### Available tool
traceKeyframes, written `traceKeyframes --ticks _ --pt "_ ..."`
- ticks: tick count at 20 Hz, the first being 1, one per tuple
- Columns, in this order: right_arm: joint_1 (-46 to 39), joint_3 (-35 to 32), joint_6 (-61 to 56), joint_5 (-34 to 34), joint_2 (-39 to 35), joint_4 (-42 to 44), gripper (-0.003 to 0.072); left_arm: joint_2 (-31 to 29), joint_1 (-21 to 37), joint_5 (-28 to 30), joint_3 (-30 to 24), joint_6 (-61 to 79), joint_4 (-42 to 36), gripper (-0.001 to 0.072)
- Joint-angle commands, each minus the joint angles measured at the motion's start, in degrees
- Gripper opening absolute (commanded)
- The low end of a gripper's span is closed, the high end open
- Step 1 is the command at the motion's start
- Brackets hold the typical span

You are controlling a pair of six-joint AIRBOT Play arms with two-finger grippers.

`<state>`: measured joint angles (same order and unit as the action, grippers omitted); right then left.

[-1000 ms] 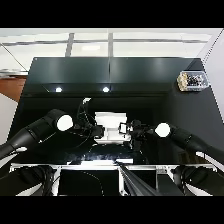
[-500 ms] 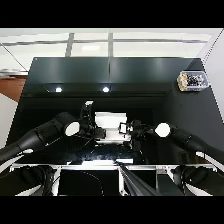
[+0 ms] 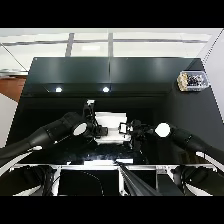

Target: Fold the box and place the chain.

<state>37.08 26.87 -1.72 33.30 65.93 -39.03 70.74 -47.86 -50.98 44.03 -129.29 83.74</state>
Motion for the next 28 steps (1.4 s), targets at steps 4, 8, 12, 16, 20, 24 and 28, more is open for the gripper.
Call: traceKeyframes --ticks 4,8,12,16,20,24,28 --pt "0.00 -0.02 0.00 0.04 0.04 0.02 0.0531 4.66 -1.11 -8.09 5.55 -2.21 4.20 0.0259" --pt "0.00 -0.04 0.00 -0.13 0.04 0.02 0.0531 4.79 -1.88 -8.09 5.60 -4.35 4.81 0.0259" --pt "0.02 -0.02 0.00 -0.13 0.04 0.02 0.0531 4.81 -2.10 -7.82 5.55 -5.64 5.01 0.0259" --pt "0.02 -0.04 0.02 -0.13 0.04 0.02 0.0531 4.90 -2.16 -7.67 5.44 -6.23 4.72 0.0234" --pt "0.00 -0.02 0.00 -0.15 0.04 0.02 0.0531 5.07 -2.21 -5.99 5.44 -6.25 4.68 0.0220" --pt "0.02 -0.02 0.00 -0.15 0.04 0.02 0.0531 6.10 -2.21 -6.25 5.46 -6.25 4.68 0.0220" --pt "0.02 -0.02 0.02 -0.24 0.04 0.02 0.0531 6.27 -2.21 -6.29 5.44 -6.25 4.68 0.0218"
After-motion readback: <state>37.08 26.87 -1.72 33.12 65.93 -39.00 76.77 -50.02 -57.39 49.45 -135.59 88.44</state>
